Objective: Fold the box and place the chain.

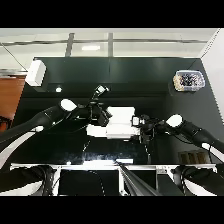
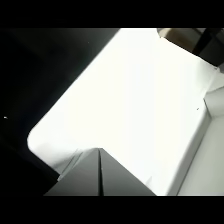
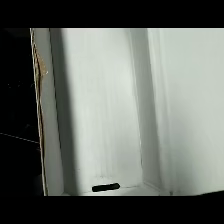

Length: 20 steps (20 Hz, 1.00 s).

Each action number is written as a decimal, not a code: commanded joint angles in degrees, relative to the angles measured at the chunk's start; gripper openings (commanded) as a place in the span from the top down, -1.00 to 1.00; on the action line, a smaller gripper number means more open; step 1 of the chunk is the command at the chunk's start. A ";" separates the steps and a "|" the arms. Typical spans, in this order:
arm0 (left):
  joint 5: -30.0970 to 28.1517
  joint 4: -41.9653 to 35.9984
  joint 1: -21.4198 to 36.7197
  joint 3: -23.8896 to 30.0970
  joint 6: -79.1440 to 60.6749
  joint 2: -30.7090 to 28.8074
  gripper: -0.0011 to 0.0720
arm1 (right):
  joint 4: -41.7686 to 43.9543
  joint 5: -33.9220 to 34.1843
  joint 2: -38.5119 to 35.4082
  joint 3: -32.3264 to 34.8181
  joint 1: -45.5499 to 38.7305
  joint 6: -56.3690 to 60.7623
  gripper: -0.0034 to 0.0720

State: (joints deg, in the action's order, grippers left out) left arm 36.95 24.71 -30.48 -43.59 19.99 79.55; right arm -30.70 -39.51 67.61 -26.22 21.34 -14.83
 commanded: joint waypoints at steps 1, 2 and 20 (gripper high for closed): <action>7.10 6.56 0.11 -1.97 2.01 2.47 0.90 | 0.04 0.09 0.04 -0.04 0.02 0.02 -0.35; 7.61 9.05 0.11 -1.97 3.34 2.47 0.90 | 0.04 0.09 0.04 -0.04 0.04 0.02 -0.35; 28.68 27.82 4.04 1.25 17.92 -20.22 0.90 | 0.07 0.09 0.04 -0.04 0.02 0.02 -0.35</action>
State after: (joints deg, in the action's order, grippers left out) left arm 58.22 50.09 -26.79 -45.98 34.72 63.46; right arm -30.57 -39.27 67.66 -26.22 21.34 -14.76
